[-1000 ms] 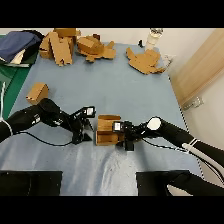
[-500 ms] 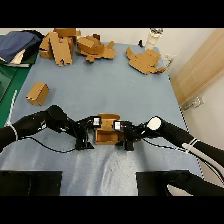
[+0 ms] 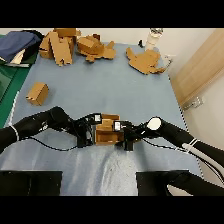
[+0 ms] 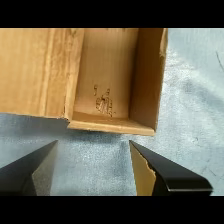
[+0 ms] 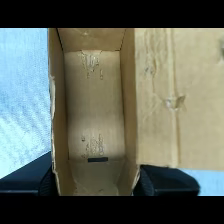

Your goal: Fold the box.

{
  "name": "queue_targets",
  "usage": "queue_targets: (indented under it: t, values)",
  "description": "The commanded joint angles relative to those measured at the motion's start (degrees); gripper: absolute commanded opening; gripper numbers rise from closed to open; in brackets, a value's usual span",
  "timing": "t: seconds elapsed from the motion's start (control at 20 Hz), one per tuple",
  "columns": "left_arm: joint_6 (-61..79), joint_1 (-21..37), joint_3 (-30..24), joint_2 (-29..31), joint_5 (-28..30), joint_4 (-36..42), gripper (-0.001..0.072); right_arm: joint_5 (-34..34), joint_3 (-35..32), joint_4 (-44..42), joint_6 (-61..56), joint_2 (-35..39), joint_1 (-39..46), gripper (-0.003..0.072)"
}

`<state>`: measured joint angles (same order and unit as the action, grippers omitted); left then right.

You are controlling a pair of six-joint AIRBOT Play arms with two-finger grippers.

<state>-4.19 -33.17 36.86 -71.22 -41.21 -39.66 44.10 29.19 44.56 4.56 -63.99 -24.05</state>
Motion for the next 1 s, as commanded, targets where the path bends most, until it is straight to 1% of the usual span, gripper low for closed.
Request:
queue_targets:
  t: [0.0,0.15,0.25,0.75,0.95]
  values:
    - [-1.33,-2.67,-0.02,0.15,0.90,-0.74,0.0679,-0.24,0.02,0.22,-0.02,0.02,0.00,0.0523]
    - [-1.25,-4.83,-0.02,0.15,5.22,-0.72,0.0680,-0.24,0.02,0.20,-0.02,0.02,0.00,0.0523]
    - [-1.20,-5.09,-0.02,0.13,6.56,-0.22,0.0679,-0.24,0.02,0.20,0.00,0.02,0.00,0.0523]
    - [0.61,-5.09,-0.04,0.13,6.67,1.31,0.0677,-0.26,0.02,0.22,-0.02,0.02,0.00,0.0523]
    - [0.70,-5.09,-0.02,0.15,2.34,1.68,0.0676,-0.24,0.02,0.22,-0.02,0.02,0.00,0.0524]
